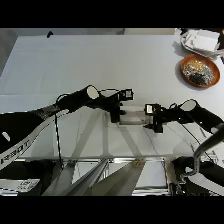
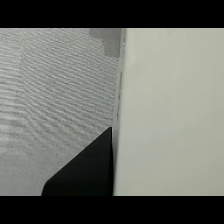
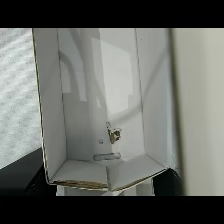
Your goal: Fold the box and place the chain.
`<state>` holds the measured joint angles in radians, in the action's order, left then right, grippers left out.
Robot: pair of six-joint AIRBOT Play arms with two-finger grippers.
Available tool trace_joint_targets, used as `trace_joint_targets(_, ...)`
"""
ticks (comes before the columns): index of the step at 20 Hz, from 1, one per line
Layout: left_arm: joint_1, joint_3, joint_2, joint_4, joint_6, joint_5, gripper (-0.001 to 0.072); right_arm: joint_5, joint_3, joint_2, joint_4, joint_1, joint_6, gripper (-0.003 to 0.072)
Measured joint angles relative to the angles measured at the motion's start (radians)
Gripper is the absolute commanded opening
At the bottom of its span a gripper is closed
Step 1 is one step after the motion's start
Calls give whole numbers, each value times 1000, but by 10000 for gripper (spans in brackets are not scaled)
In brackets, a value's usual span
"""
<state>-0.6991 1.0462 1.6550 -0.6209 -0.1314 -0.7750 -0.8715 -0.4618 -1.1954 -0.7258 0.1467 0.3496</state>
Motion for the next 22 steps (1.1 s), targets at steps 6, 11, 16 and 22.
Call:
trace_joint_targets(6, 0, -1, 2, -11, -2, 14, 466, 1, 0, -1, 1, 1, 2, 296)
trace_joint_targets(11, 6, 0, -16, -13, -7, -11, 517, 3, 1, -2, 3, 2, 2, 296)
trace_joint_targets(16, 56, 0, -62, -68, -59, -82, 517, -6, 2, -1, -1, 2, 5, 296)
trace_joint_targets(22, 155, 0, -134, -147, -135, -267, 499, -2, 1, -1, 0, 2, 2, 296)
